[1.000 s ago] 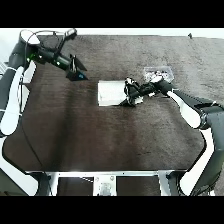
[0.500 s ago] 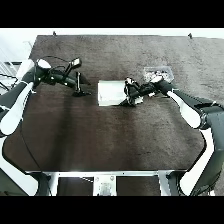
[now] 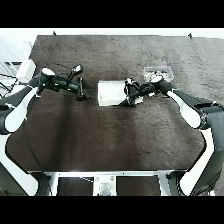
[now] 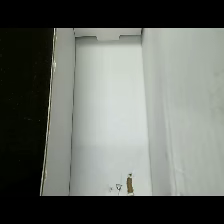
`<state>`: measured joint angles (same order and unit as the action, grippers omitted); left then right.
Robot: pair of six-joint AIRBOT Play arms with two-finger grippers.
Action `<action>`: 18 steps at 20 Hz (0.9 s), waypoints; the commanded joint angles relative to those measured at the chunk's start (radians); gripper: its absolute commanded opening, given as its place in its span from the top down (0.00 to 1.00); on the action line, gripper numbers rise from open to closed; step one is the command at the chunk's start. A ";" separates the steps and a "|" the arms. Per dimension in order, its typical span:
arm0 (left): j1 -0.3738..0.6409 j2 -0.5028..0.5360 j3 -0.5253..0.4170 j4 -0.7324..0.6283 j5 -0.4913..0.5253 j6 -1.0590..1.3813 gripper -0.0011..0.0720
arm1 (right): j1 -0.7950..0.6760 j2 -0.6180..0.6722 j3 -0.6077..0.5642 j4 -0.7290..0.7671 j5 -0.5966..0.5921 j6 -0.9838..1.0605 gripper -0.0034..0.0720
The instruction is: Fold the box and place the chain.
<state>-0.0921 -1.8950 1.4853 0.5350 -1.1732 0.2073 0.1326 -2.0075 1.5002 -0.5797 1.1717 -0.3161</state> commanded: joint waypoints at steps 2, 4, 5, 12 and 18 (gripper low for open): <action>-0.054 -0.010 -0.002 0.061 0.101 0.061 0.01 | 0.001 0.001 0.000 0.000 0.000 0.000 0.20; -0.055 -0.011 0.001 0.056 0.112 0.081 0.01 | 0.001 0.001 0.000 0.000 0.000 0.000 0.20; -0.055 -0.016 0.010 0.056 0.105 0.082 0.01 | 0.001 0.001 0.000 0.000 0.000 0.000 0.20; -0.055 -0.116 0.156 0.055 -0.057 0.029 0.01 | 0.001 0.001 0.000 0.000 0.000 0.000 0.20; -0.055 -0.121 0.156 0.054 -0.099 0.030 0.01 | 0.001 0.001 0.000 0.000 0.000 0.000 0.20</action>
